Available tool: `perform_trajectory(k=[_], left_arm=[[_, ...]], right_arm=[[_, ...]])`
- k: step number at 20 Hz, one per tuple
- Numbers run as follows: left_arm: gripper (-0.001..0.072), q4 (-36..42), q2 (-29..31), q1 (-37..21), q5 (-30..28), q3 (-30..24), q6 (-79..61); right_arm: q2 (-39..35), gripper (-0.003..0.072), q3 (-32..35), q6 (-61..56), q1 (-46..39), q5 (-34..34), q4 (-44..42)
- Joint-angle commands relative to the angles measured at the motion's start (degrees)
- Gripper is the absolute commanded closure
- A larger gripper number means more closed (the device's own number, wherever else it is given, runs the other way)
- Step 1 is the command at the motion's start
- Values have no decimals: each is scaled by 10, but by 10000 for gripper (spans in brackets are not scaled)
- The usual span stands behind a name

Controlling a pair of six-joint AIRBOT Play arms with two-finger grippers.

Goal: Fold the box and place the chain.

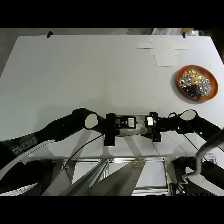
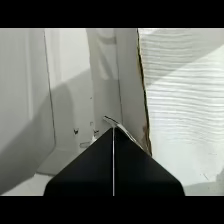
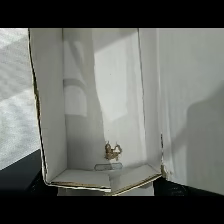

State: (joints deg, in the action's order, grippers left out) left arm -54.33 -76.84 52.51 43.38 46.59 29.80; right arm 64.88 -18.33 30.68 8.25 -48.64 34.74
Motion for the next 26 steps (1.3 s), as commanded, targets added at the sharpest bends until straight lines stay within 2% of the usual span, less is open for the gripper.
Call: perform_trajectory(k=[1,4,8,10,12,17,22,26], left_arm=[[707,-8,36,-16,31,0,92],[708,-38,90,-40,49,0,205],[708,-141,159,-85,102,0,486],[708,-175,173,-110,141,-2,597],[708,-167,172,-129,144,-19,650],[708,-92,122,-139,97,-66,683],[708,-14,30,-139,88,-67,708],[708,-1,3,-138,87,-67,707]], right_arm=[[0,304,0,-3,0,-1,0],[0,304,0,-4,0,-1,0],[0,304,0,-4,0,-1,0],[0,304,0,-4,0,-1,0],[0,304,0,-4,0,-1,0],[0,304,0,-4,0,-1,0],[0,304,0,-4,0,-1,0],[0,304,0,-3,0,-1,0]])
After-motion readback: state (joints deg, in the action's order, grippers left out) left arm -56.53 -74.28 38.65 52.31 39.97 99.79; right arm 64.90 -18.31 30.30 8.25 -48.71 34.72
